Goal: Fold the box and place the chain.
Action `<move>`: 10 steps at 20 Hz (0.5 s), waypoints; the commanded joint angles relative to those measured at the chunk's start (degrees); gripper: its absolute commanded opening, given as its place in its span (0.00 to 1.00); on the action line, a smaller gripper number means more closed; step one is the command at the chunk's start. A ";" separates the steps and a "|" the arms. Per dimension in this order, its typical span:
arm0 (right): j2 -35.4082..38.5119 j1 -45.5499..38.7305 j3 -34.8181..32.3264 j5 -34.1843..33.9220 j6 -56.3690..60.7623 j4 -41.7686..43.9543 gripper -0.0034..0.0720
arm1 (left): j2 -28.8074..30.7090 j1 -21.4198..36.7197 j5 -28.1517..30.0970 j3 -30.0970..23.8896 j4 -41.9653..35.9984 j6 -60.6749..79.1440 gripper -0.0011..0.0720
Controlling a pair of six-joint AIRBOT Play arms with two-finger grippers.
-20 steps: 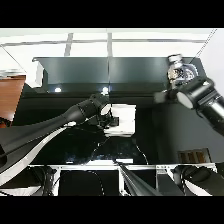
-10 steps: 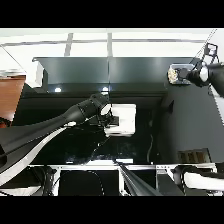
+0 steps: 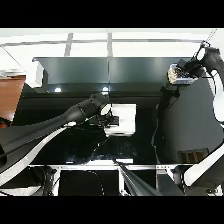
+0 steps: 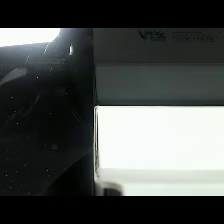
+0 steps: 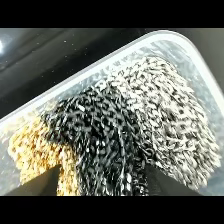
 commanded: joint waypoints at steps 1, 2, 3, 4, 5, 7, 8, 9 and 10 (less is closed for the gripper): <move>-3.19 -0.20 2.51 1.90 -0.22 0.59 0.73 | 0.00 0.02 0.00 0.02 0.00 0.02 0.06; -3.17 -0.20 2.54 2.14 -0.24 0.59 0.54 | 0.00 0.02 0.00 0.02 0.00 0.02 0.06; -3.15 -0.22 2.56 2.69 -0.24 0.59 0.42 | 0.00 0.02 -0.02 0.02 0.00 0.02 0.05; -2.86 -0.28 2.60 3.72 -0.26 0.74 0.16 | 0.00 0.02 -0.02 0.02 0.00 0.02 0.05; -2.25 -0.31 2.60 4.52 -0.46 0.81 0.07 | 0.00 0.02 0.00 0.02 0.02 0.02 0.06; 0.35 -0.31 2.64 5.51 -4.13 0.83 0.06 | 0.00 0.02 0.00 0.02 0.02 0.02 0.06; 2.27 -0.33 2.89 5.95 -6.38 0.81 0.06 | 0.00 0.02 0.00 0.02 0.02 0.02 0.06; 4.55 -0.31 3.02 6.19 -8.28 0.83 0.06 | 0.00 0.02 0.00 0.02 0.02 0.02 0.06; 7.41 -0.28 3.02 6.36 -10.43 0.87 0.06 | 0.00 0.02 0.00 0.04 0.00 0.02 0.05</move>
